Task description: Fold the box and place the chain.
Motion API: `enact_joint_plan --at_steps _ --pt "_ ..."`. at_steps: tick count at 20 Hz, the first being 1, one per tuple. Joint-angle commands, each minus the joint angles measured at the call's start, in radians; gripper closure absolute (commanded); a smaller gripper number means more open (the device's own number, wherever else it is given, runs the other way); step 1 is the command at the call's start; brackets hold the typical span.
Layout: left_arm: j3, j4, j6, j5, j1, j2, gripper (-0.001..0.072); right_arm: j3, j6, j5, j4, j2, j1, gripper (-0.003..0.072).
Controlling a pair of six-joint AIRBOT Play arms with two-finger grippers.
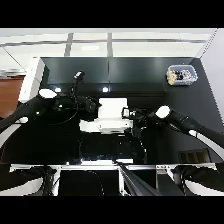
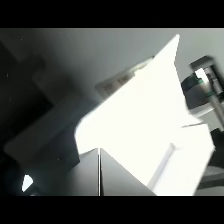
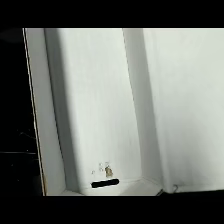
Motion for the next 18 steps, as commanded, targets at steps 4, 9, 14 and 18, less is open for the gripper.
enact_joint_plan --at_steps 4,9,14,18 --pt "0.003 0.003 0.004 -0.003 -0.003 -0.093 0.0683 0.0 0.0 0.0 0.0 -0.001 0.0 0.0615" --pt "0.064 0.078 0.005 -0.124 0.018 -0.075 0.0686 0.0 0.0 0.0 0.0 -0.001 0.0 0.0615" --pt "0.103 0.175 0.002 -0.206 0.084 0.202 0.0687 0.0 0.0 0.0 0.0 -0.001 0.0 0.0615" --pt "-0.114 0.116 0.245 -0.259 0.093 0.457 0.0682 0.0 0.0 0.0 0.0 -0.001 0.0 0.0615"
